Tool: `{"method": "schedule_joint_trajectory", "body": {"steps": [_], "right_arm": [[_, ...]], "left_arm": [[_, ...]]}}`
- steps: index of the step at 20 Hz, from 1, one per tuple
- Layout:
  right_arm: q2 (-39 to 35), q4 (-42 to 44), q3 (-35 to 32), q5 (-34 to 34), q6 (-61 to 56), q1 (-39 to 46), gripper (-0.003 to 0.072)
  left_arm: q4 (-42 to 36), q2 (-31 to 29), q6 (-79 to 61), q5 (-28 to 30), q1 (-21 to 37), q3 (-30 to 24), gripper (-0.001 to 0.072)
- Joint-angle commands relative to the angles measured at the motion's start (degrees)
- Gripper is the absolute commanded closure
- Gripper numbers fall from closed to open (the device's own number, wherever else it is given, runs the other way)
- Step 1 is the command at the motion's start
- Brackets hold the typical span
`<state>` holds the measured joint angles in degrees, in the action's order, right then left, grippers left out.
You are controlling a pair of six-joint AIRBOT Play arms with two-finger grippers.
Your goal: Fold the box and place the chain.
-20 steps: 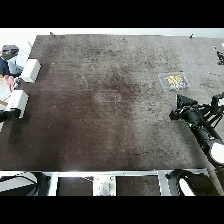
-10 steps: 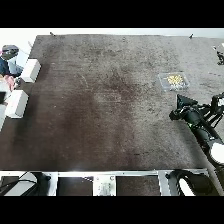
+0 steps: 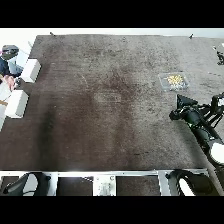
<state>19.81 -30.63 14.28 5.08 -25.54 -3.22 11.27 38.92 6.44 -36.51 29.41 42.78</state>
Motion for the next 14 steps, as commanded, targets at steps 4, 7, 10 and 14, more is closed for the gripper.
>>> {"method": "schedule_joint_trajectory", "body": {"steps": [4,7,10,14], "right_arm": [[0.0,0.0,0.0,0.0,0.0,0.0,0.0675],[0.0,0.0,0.0,0.0,0.0,0.0,0.0676],[-0.1,0.0,0.0,0.0,0.0,0.0,0.0675],[-0.1,0.0,0.0,0.0,0.0,0.0,0.0675]], "left_arm": [[-0.8,-22.0,-1.0,33.2,-19.7,-18.9,0.0704],[-0.7,-26.3,-2.9,34.9,-24.2,-25.4,0.0704],[-0.7,-26.8,-2.9,35.1,-26.1,-29.4,0.0704],[-0.7,-26.8,-2.9,35.7,-26.1,-32.4,0.0704]]}}
